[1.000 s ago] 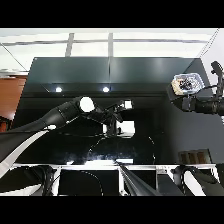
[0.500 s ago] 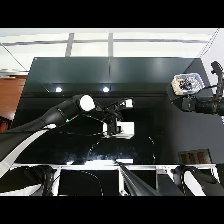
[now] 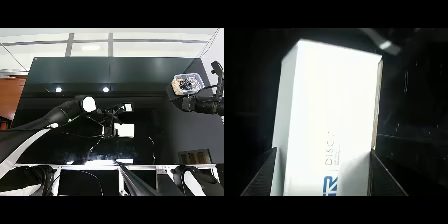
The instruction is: Fold the box and place the chain.
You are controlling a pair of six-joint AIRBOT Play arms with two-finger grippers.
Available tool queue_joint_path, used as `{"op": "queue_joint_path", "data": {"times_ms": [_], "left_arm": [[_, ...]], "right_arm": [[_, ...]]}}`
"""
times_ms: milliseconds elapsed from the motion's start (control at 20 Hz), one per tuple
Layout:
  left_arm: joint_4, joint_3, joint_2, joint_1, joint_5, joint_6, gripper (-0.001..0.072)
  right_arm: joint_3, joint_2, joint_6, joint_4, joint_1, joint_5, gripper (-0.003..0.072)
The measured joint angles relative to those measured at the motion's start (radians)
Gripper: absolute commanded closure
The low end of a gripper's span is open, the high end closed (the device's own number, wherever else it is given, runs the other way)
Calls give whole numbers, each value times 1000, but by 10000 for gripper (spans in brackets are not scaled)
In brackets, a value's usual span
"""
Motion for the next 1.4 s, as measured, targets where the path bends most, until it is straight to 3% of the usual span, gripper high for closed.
{"op": "queue_joint_path", "data": {"times_ms": [700, 1400], "left_arm": [[12, 64, -2, 1, -74, -4, -3], [36, 71, -36, 0, -89, -7, -5]], "right_arm": [[-44, 0, 0, 3, 0, -16, 677], [-45, 0, 0, 4, 0, -27, 677]]}}
